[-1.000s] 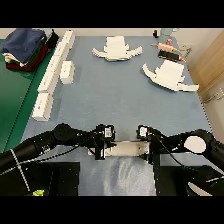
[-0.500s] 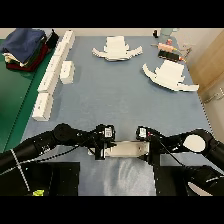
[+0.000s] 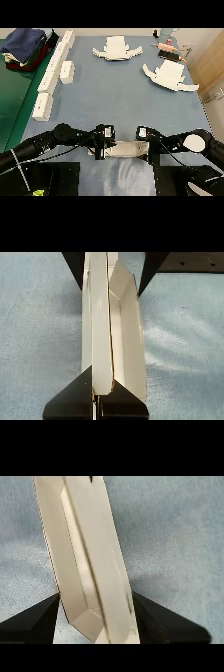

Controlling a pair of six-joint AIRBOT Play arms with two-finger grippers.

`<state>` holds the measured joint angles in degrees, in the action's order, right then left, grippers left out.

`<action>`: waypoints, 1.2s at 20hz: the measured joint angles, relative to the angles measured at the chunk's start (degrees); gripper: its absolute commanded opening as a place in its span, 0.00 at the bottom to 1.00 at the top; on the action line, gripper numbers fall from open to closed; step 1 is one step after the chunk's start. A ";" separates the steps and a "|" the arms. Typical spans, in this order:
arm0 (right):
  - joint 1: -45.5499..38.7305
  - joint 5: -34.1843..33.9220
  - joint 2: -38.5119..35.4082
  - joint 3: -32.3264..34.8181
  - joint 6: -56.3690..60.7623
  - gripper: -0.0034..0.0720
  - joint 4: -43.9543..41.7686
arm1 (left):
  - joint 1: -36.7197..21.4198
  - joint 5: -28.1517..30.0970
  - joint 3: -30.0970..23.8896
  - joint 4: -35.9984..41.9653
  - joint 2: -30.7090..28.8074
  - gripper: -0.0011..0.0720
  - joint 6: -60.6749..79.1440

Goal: Fold the box.

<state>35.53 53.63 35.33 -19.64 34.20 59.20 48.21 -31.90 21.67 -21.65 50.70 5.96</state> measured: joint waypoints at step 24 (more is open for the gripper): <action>-6.29 0.83 1.49 3.26 -16.44 0.82 -6.36 | 0.00 -0.07 0.00 -0.04 0.00 0.04 0.00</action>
<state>29.23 54.46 36.82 -16.38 17.76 52.84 48.21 -31.97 21.67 -21.69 50.70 5.96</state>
